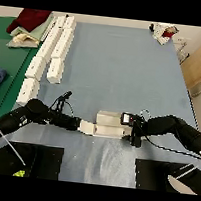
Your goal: Fold the box.
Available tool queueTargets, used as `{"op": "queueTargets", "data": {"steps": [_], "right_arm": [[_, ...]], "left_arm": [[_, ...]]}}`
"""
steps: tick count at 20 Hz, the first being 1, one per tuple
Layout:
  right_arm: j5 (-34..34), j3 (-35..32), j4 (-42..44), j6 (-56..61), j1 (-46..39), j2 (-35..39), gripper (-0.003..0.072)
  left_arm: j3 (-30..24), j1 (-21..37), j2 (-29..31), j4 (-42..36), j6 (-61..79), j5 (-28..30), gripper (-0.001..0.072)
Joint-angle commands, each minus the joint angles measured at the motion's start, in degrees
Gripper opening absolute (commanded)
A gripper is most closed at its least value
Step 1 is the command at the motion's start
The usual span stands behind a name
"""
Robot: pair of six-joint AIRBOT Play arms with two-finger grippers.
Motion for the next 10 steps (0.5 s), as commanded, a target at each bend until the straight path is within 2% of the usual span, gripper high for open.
{"op": "queueTargets", "data": {"steps": [1, 5, 6, 7, 10], "right_arm": [[0.0, 0.0, 0.0, 0.0, 0.0, 0.0, 0.0467], [0.0, 0.0, 0.0, 0.0, 0.0, 0.0, 0.0467], [0.0, 0.0, 0.0, 0.0, 0.0, 0.0, 0.0466], [0.0, 0.0, 0.0, 0.0, 0.0, 0.0, 0.0467], [0.0, 0.0, 0.0, 0.0, 0.0, 0.0, 0.0466]], "left_arm": [[1.4, -1.0, 0.1, -1.7, 0.7, -0.4, 0.0013], [2.8, -1.0, 0.1, -1.7, 0.8, -1.8, 0.0013], [3.0, -1.0, 0.1, -1.7, 0.8, -1.8, 0.0053], [3.0, -1.0, 0.1, -1.8, 0.7, -1.8, 0.024], [3.0, -1.0, 0.1, -1.8, 0.7, -1.8, 0.0231]]}}
